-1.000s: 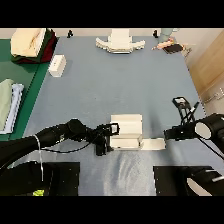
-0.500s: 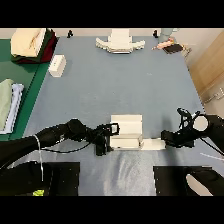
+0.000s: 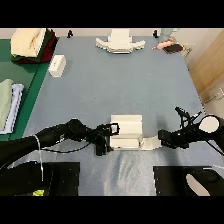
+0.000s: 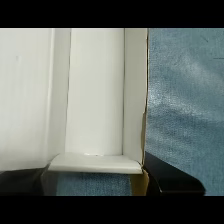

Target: Fold the box.

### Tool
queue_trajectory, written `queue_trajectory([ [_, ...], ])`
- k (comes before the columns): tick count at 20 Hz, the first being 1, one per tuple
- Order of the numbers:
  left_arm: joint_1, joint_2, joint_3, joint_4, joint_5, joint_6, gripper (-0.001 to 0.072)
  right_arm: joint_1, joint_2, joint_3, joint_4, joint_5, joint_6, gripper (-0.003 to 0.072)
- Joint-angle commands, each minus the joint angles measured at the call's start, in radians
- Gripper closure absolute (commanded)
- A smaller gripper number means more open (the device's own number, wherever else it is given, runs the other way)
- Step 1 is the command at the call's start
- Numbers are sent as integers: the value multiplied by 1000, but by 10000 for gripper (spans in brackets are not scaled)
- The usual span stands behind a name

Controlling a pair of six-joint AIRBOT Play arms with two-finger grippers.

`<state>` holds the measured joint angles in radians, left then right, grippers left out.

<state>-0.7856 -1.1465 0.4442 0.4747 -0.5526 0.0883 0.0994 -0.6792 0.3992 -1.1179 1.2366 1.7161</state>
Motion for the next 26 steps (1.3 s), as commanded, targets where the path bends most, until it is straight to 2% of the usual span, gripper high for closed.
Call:
queue_trajectory([
  [1,0,0,0,0,0,0,285,1,15,-8,20,15,-23,686],
  [3,0,0,0,0,0,0,285,1,-29,-23,35,-12,-66,685],
  [7,0,-1,0,0,0,0,286,3,-114,-27,169,-86,-217,685],
  [12,0,0,0,0,0,0,286,16,-108,-4,311,-99,-334,684],
  [13,0,0,0,0,0,0,286,21,-96,4,320,-97,-346,624],
  [14,0,-1,0,0,0,0,286,26,-88,12,322,-93,-346,436],
  [15,0,-1,0,0,0,0,285,32,-86,16,321,-93,-346,379],
  [17,0,0,0,0,0,0,286,47,-89,17,318,-96,-346,360],
  [18,0,-1,0,0,0,0,285,55,-94,17,319,-99,-345,241],
  [19,0,0,0,0,0,0,285,65,-102,17,317,-100,-345,219],
  [22,0,0,0,0,0,0,286,145,-154,17,274,-152,-299,224],
  [23,0,-1,0,0,0,0,285,182,-175,19,252,-170,-270,251],
  [24,0,0,0,0,0,0,285,226,-195,31,217,-186,-240,288],
  [26,0,0,0,0,0,0,286,330,-224,81,90,-224,-108,289],
])
